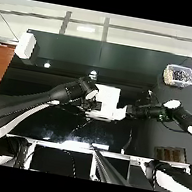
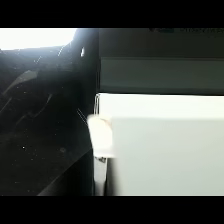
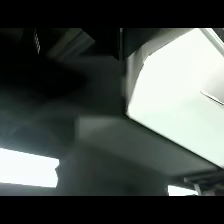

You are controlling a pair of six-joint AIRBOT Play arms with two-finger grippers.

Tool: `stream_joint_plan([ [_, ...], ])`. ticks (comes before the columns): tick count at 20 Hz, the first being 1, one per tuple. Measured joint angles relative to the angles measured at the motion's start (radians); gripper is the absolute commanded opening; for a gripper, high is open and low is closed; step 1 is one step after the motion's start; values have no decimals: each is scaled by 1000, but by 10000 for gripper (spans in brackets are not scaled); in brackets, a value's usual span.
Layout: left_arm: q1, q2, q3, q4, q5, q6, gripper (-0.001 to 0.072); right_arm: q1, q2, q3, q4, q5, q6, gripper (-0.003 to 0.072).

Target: Fold the box and place the chain.

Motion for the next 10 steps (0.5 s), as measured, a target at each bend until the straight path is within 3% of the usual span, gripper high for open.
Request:
stream_joint_plan([
  [1, 1, 0, 0, 0, 0, 0, 31, 4, -1, 24, 2, 19, 1, 547],
  [6, 1, 0, 0, 1, -1, 0, 30, 20, -2, 119, 5, 118, 30, 562],
  [10, 1, 0, 0, 0, 0, 0, 30, 82, -2, 143, -43, 126, 91, 562],
])
